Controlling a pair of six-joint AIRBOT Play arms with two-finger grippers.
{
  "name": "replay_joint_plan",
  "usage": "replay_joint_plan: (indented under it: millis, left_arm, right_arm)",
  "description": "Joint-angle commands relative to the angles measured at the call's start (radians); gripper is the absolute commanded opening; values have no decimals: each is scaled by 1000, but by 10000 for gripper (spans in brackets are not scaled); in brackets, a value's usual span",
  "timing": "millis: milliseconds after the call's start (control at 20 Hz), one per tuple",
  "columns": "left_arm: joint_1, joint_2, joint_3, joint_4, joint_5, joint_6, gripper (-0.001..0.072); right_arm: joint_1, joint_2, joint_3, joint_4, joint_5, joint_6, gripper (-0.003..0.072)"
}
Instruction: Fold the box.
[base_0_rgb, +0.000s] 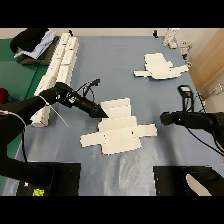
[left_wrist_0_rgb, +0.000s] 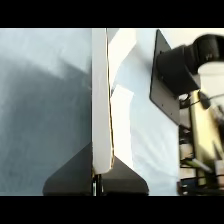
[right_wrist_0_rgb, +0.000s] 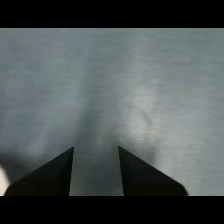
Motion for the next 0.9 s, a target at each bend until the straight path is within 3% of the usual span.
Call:
replay_joint_plan:
  millis: [0,200,400,450,550,600,850]
  left_arm:
    - [-49,93,3,8,62,211,13]
    - [-106,205,-65,9,165,315,12]
    - [-142,320,-228,-58,291,465,12]
    - [-145,344,-264,-80,323,486,12]
    - [-144,373,-311,-95,360,521,14]
    - [-145,376,-320,-95,361,528,14]
    - [-165,375,-320,-96,360,550,16]
  right_arm:
    - [-43,0,66,-280,-3,360,423]
    - [-41,-1,86,-142,3,360,423]
    - [-41,1,86,-19,-2,333,420]
    - [-33,2,86,56,-3,271,370]
    - [5,14,86,275,-30,91,65]
    - [37,19,86,340,-54,17,3]
    - [151,19,64,332,-143,70,2]
